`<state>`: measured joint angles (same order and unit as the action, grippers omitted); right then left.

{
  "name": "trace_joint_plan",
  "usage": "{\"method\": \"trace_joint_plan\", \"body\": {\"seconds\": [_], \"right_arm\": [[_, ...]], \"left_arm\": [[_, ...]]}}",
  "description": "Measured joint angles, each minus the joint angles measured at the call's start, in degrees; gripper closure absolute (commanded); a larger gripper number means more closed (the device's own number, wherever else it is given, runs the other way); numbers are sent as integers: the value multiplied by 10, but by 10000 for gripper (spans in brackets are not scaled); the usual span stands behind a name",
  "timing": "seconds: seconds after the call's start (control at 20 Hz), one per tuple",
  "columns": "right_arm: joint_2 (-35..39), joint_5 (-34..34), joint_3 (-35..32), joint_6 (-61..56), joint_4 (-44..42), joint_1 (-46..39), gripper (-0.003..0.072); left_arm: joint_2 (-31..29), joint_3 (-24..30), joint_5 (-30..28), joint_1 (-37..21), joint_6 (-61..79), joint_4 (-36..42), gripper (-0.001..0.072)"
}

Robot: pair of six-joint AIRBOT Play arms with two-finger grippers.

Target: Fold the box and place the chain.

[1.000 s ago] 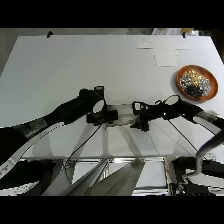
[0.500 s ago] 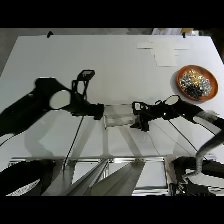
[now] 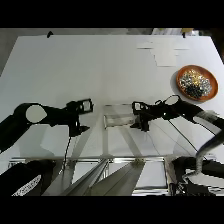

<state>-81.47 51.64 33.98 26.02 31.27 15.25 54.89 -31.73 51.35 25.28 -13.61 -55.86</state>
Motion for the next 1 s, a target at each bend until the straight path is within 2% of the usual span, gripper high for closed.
{"method": "trace_joint_plan", "body": {"seconds": [0.25, 0.4, 0.65, 1.0], "right_arm": [[0, 0, 0, 0, 0, 0, 366], [0, 0, 0, 0, 0, 0, 366], [0, 0, 0, 0, 0, 0, 366], [0, 0, 0, 0, 0, 0, 366]], "left_arm": [[122, 32, -54, -7, 285, 213, 13], [181, 30, -65, -4, 389, 307, 12], [231, 19, -71, -3, 451, 371, 9], [245, 17, -71, 5, 470, 400, 6]]}}
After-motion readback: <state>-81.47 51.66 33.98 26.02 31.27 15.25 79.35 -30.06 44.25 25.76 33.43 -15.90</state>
